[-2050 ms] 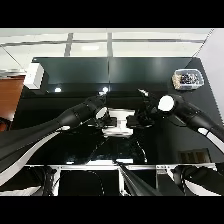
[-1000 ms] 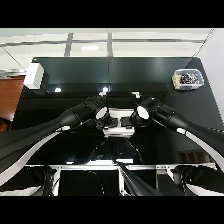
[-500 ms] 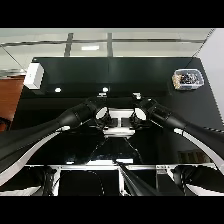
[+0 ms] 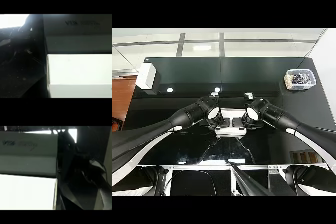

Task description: Fold the box and place the chain.

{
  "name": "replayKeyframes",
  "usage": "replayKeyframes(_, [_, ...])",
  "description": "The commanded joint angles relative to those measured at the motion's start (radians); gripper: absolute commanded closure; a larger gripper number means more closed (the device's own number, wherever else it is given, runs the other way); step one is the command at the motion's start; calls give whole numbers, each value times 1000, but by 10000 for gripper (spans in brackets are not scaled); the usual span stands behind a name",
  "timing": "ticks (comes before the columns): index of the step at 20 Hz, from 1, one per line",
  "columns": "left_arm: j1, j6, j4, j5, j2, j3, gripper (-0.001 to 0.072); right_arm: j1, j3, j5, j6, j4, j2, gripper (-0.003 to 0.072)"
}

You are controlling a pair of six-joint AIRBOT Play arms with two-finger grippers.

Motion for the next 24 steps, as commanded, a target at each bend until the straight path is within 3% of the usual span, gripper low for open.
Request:
replayKeyframes(1, [0,0,-1,0,0,0,681,1,1,16,2,-7,-7,420])
replayKeyframes(3, [0,0,0,1,0,0,681,1,1,37,2,-7,-28,427])
replayKeyframes(4, [1,0,0,1,0,0,681,1,1,37,1,-7,-32,617])
replayKeyframes(5, [0,0,0,0,0,0,681,1,1,31,2,-8,-31,673])
replayKeyframes(9, [0,0,0,1,0,0,681,1,1,23,-3,-8,-29,672])
replayKeyframes(10, [0,0,0,1,0,0,681,1,1,23,-3,-9,-27,663])
replayKeyframes(12, [0,0,0,0,0,0,681,-5,2,23,-18,-11,-9,363])
replayKeyframes(15, [0,0,0,0,0,0,681,-21,2,26,-82,-15,78,356])
replayKeyframes(20, [1,0,0,0,0,0,681,-99,5,90,-192,-76,380,357])
replayKeyframes(22, [1,0,0,0,0,0,681,-164,5,129,-192,-314,467,358])
replayKeyframes(24, [1,0,0,0,0,0,681,-256,0,137,-202,-620,475,358])
